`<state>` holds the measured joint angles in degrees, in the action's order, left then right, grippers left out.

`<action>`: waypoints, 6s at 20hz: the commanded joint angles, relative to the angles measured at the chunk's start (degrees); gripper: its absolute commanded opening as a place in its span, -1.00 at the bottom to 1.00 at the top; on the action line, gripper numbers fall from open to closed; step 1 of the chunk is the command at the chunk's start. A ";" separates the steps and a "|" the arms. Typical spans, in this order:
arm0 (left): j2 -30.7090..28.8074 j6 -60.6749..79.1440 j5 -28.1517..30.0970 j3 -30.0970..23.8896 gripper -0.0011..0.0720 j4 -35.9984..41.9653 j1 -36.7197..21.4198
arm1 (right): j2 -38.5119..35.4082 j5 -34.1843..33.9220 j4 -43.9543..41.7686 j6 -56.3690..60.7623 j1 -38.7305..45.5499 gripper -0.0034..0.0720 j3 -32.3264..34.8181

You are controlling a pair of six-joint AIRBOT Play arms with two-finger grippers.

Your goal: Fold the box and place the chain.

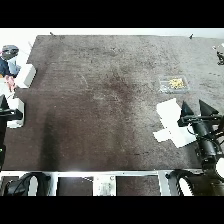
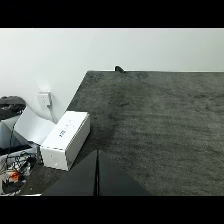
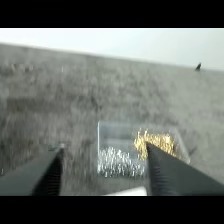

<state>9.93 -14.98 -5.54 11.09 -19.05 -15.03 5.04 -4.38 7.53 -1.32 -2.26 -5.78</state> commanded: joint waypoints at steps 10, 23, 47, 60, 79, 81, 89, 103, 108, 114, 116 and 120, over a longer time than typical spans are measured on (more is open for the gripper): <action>-0.04 0.00 0.02 -0.02 -0.94 0.00 -0.02 | 35.89 9.97 -3.50 1.33 10.19 0.50 -29.64; -0.04 0.00 0.02 -0.02 -0.94 0.00 -0.02 | 77.88 87.23 46.42 38.62 53.31 0.50 -71.17; -0.04 0.00 0.02 -0.02 -0.94 0.00 -0.02 | 107.60 107.78 54.42 30.80 52.54 0.33 -86.47; -0.04 0.00 0.02 -0.02 -0.94 0.00 -0.02 | 95.41 107.69 41.20 30.82 49.64 -0.89 -67.04; -0.04 -1.29 -1.92 -0.02 -0.94 0.13 -0.02 | 74.90 39.54 -7.82 21.27 -4.28 -0.89 -33.51; -0.04 -0.96 -7.10 0.31 -0.10 0.13 0.00 | 74.93 36.74 -7.87 16.44 -5.79 -0.89 -34.03; 11.52 8.11 -25.62 8.90 0.71 10.36 0.00 | 78.05 34.56 -13.18 10.56 -7.56 -0.89 -35.43; 73.09 6.60 -54.31 52.41 0.71 5.22 8.68 | 78.66 36.96 -16.83 7.50 -7.54 -0.89 -35.41; 89.50 -9.01 -56.83 71.73 0.71 -8.66 14.49 | 78.68 36.94 -16.81 7.04 -7.54 -0.89 -35.41; 104.48 -18.05 -64.32 91.54 0.71 -13.66 17.75 | 78.68 36.92 -16.79 6.84 -7.54 -0.89 -35.41; 108.04 -18.78 -65.66 95.62 0.71 -14.80 19.15 | 78.66 36.94 -16.79 6.84 -7.54 -0.89 -35.41; 112.48 -19.50 -67.80 98.79 0.71 -14.78 21.29 | 78.66 36.94 -16.79 6.84 -7.54 -0.89 -35.41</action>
<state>118.78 -32.97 -71.11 106.63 -32.97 4.80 83.68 32.53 -9.26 5.52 -9.78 -41.12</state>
